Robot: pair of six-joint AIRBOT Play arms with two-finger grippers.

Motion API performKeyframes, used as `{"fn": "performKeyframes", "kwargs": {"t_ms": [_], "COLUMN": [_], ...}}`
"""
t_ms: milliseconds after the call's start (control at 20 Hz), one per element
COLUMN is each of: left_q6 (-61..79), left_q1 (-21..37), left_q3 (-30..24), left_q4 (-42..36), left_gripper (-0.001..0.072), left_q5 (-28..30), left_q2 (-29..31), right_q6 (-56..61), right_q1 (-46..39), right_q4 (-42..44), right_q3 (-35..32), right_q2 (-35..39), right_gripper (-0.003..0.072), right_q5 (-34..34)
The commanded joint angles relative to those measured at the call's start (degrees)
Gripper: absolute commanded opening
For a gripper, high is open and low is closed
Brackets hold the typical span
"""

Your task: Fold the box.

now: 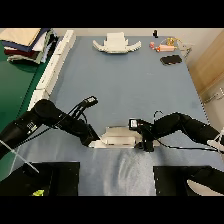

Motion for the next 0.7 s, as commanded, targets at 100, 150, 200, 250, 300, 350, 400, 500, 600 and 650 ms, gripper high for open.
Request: {"fn": "performKeyframes", "kwargs": {"t_ms": [100, 150, 200, 250, 300, 350, 400, 500, 600, 650], "left_q6": [-13.33, -14.88, -16.26, -17.64, -18.47, -19.58, -20.55, -22.29, -24.79, -25.83], "left_q1": [-6.97, -7.28, -7.34, -7.34, -7.34, -7.34, -7.32, -7.28, -7.08, -6.97], "left_q3": [1.90, 2.60, 3.19, 3.67, 3.85, 3.82, 3.82, 3.82, 3.82, 3.82], "left_q4": [-8.94, -8.98, -8.96, -8.87, -8.85, -8.83, -8.83, -8.85, -8.61, -8.59], "left_gripper": [0.0011, 0.0011, 0.0011, 0.0011, 0.0011, 0.0011, 0.0011, 0.0011, 0.0011, 0.0011], "left_q5": [15.45, 18.91, 21.49, 23.47, 25.18, 27.04, 28.55, 30.88, 31.28, 30.69], "left_q2": [-2.12, -3.63, -5.09, -6.62, -8.00, -9.46, -10.84, -13.35, -15.67, -16.90], "right_q6": [0.00, 0.00, 0.00, 0.00, 0.00, 0.00, 0.00, 0.00, 0.00, 0.00], "right_q1": [0.04, 0.04, 0.04, 0.04, 0.04, 0.04, 0.04, 0.04, 0.04, 0.04], "right_q4": [-0.15, -0.15, -0.15, -0.15, -0.17, -0.15, -0.15, -0.17, -0.17, -0.17], "right_q3": [-0.04, -0.04, -0.04, -0.04, -0.04, -0.04, -0.04, -0.04, -0.04, -0.04], "right_q2": [-0.02, -0.02, -0.02, -0.02, -0.02, -0.02, -0.02, -0.02, -0.02, -0.02], "right_gripper": [0.0510, 0.0510, 0.0511, 0.0510, 0.0510, 0.0510, 0.0510, 0.0510, 0.0510, 0.0510], "right_q5": [0.00, 0.02, 0.02, 0.02, 0.02, 0.02, 0.02, 0.02, 0.02, 0.02]}}
